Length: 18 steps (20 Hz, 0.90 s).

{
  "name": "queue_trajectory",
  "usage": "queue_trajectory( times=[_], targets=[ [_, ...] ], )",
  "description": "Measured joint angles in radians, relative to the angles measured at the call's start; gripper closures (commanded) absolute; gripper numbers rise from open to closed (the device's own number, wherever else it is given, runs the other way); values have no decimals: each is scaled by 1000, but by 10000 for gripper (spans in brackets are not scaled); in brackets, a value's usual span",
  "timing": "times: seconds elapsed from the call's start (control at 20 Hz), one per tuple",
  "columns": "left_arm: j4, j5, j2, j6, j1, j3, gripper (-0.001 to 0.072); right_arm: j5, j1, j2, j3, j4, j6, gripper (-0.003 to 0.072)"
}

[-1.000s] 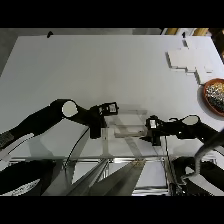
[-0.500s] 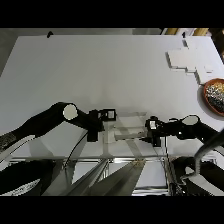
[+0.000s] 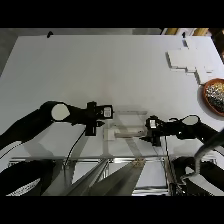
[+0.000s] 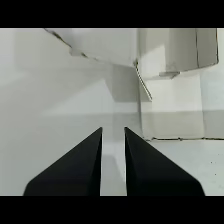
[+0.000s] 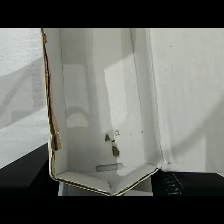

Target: Fold the box and place the chain.

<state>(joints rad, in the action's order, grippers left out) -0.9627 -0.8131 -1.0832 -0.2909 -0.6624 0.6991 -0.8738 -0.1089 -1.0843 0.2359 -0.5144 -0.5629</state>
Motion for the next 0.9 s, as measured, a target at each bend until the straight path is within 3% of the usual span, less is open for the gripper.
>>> queue_trajectory(
  times=[0.25,0.6,0.7,0.8,0.9],
  targets=[
    [-25,-48,44,-148,-83,32,583,-2,0,0,0,-2,-3,412],
    [-104,-87,-104,-482,-146,71,576,-3,0,0,0,-4,-3,412],
    [-143,-122,-122,-532,-142,73,531,-3,0,0,0,-4,-3,412],
    [-168,-141,-132,-550,-132,73,437,-3,0,0,0,-4,-3,412],
    [-180,-142,-137,-498,-126,64,429,-3,0,0,0,-4,-4,412]
  ],
)
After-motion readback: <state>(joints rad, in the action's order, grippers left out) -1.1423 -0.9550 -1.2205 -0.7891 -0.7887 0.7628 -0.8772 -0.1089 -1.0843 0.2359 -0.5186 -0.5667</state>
